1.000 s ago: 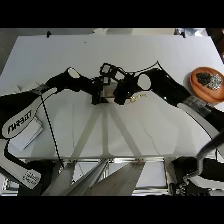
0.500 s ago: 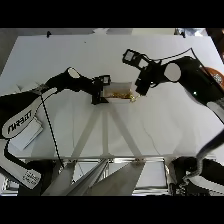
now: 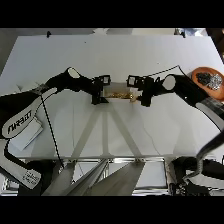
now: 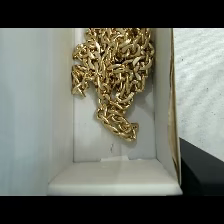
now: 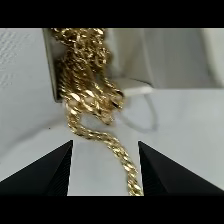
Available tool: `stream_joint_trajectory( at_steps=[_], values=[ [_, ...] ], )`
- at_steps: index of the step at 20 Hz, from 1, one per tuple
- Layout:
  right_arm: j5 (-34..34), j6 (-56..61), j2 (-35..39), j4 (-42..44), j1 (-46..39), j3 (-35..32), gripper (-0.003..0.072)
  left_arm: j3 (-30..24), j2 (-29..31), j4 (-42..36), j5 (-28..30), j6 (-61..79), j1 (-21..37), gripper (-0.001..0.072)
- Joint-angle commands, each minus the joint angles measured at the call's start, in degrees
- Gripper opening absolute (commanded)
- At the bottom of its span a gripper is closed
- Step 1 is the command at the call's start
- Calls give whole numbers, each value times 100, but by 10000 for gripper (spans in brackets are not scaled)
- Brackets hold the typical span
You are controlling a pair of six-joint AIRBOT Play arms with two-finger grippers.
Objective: Fold the box and place the chain.
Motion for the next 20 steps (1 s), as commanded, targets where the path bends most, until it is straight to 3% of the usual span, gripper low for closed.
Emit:
stream_joint_trajectory(
  at_steps=[1, 9, 12, 14, 16, 20],
  values=[
    [-33, -831, -483, 549, -20, -76, 459, 0, 4, 0, 2, 0, 2, 516],
    [-505, -1056, -946, 1062, -20, -74, 448, 0, 4, 0, 2, 0, 2, 516],
    [-522, -927, -962, 1049, -20, -74, 146, 0, 4, 0, 2, 0, 2, 516],
    [-459, -616, -960, 1010, -20, -72, 10, 0, 4, 0, 2, 0, 2, 516],
    [-448, -223, -898, 835, -9, -72, 10, 0, 4, 0, 2, 0, 4, 516],
    [-455, 852, -358, -315, -9, -72, 9, 0, 4, 0, 2, 0, 2, 516]
  ],
)
